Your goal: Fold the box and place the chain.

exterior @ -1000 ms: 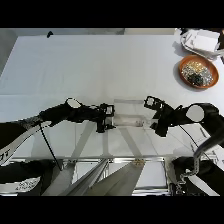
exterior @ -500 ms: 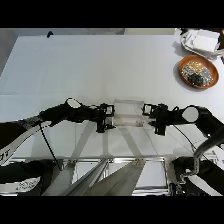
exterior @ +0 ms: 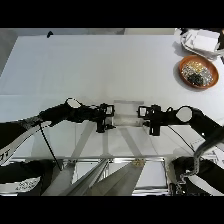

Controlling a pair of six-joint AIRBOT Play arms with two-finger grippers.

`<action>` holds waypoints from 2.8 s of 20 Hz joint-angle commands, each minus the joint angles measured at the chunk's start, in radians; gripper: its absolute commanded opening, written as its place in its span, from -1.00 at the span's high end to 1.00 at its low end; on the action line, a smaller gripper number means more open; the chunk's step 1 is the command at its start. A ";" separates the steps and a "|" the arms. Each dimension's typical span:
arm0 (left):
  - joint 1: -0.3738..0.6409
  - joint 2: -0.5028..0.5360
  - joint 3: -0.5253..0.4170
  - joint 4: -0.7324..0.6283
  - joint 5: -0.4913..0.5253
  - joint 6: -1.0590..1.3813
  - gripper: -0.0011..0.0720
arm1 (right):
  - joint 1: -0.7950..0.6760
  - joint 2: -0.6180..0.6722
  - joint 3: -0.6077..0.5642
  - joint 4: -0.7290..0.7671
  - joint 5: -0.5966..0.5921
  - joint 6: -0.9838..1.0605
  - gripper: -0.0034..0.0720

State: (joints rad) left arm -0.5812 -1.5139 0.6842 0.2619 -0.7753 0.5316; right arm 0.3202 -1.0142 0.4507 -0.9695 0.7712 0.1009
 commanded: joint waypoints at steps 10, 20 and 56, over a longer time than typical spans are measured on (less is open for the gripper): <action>0.000 0.001 0.000 0.000 0.000 0.000 0.28 | 0.036 -0.055 -0.001 0.118 -0.029 -0.035 0.51; 0.000 0.001 0.000 0.000 0.000 0.000 0.28 | 0.077 -0.085 -0.001 0.140 -0.107 -0.034 -0.01; 0.000 0.001 0.000 0.000 0.000 0.000 0.28 | -0.309 -0.058 -0.061 0.068 0.190 0.816 0.89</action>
State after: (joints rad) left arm -0.5812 -1.5135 0.6842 0.2619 -0.7753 0.5316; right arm -0.0544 -0.9436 0.3920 -0.9791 0.9649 0.9413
